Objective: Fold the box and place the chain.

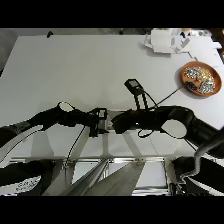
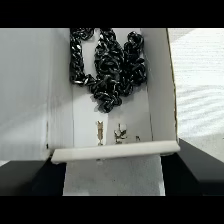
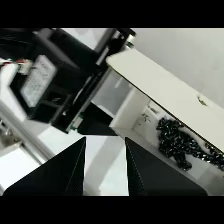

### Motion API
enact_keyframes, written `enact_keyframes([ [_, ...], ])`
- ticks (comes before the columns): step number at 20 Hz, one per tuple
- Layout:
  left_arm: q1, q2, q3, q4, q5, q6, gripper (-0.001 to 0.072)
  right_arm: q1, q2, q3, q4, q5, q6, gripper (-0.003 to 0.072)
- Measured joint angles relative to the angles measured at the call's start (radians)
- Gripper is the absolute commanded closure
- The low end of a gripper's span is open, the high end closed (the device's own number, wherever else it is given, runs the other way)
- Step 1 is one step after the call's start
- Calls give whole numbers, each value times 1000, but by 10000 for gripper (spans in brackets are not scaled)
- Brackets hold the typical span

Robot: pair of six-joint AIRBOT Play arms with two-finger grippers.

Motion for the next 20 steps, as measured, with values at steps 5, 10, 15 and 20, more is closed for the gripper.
enact_keyframes([
  [5,0,0,0,0,0,0,571,-168,24,146,-177,230,-1,471],
  [10,0,0,0,0,0,0,571,-425,-29,180,-338,370,18,467],
  [15,0,0,0,0,0,0,571,-570,-163,187,-391,407,14,326],
  [20,0,0,0,0,0,0,571,-607,-299,187,-407,376,-6,328],
])
